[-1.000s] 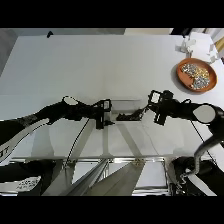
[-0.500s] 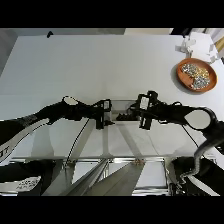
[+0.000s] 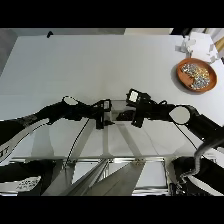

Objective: Fold the box and place the chain.

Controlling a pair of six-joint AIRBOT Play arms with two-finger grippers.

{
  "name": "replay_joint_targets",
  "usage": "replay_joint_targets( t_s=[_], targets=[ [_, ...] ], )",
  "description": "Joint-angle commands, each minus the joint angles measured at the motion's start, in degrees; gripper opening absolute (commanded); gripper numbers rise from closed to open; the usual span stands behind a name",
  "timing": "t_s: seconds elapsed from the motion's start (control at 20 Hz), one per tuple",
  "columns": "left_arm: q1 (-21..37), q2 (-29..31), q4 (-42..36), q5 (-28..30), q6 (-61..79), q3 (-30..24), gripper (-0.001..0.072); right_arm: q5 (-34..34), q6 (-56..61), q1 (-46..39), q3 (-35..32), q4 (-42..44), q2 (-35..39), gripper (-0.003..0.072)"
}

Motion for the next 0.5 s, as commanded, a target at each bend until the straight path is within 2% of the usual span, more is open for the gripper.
replay_joint_targets(
  t_s=[0.0, 0.1, 0.2, 0.25, 0.45],
  targets=[
    [0.0, 0.0, 0.0, 0.0, 0.0, 0.0, 0.0206, 5.2, -1.3, -5.4, 0.0, -1.6, 4.2, 0.0273],
    [0.0, 0.0, 0.0, 0.0, 0.0, 0.0, 0.0206, 11.4, -4.4, -12.4, 0.0, -2.5, 6.8, 0.0264],
    [0.0, 0.0, 0.0, 0.0, 0.0, 0.0, 0.0206, 17.0, -10.8, -19.2, -0.1, -2.5, 6.6, 0.0170],
    [0.0, 0.0, 0.0, 0.0, 0.0, 0.0, 0.0206, 18.8, -14.5, -21.8, -0.3, -2.5, 5.9, 0.0170],
    [0.0, 0.0, 0.0, 0.0, 0.0, 0.0, 0.0206, 19.6, -24.7, -24.5, -0.7, -1.0, -0.8, 0.0179]
  ],
)
